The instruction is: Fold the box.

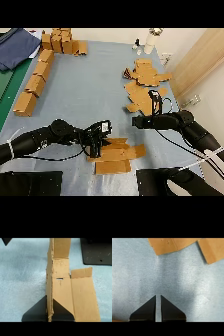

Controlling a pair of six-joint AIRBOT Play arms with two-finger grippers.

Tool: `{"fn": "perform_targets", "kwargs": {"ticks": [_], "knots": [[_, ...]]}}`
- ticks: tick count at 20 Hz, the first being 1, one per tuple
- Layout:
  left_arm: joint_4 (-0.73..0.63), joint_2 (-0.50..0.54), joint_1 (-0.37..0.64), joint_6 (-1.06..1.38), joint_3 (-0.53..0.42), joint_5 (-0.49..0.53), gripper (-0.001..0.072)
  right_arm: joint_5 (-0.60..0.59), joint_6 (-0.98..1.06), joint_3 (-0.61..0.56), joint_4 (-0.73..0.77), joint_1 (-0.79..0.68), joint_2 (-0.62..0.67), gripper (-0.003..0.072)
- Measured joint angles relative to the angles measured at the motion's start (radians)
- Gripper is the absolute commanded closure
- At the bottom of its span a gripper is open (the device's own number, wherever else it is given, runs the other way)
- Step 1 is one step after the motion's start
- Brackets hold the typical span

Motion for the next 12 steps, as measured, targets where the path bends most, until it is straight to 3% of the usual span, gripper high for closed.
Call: {"fn": "perform_targets", "kwargs": {"ticks": [6,7,12], "knots": [[0.009,0.023,-0.001,-0.042,-0.003,-0.024,0.0698,0.001,0.000,0.000,-0.003,0.000,0.000,0.0609],[0.009,0.024,-0.001,-0.047,-0.003,-0.026,0.0698,0.001,0.000,0.000,-0.003,0.000,0.000,0.0681],[0.005,0.026,-0.001,-0.061,-0.003,-0.030,0.0697,-0.011,-0.007,0.000,-0.003,0.000,0.000,0.0683]]}}
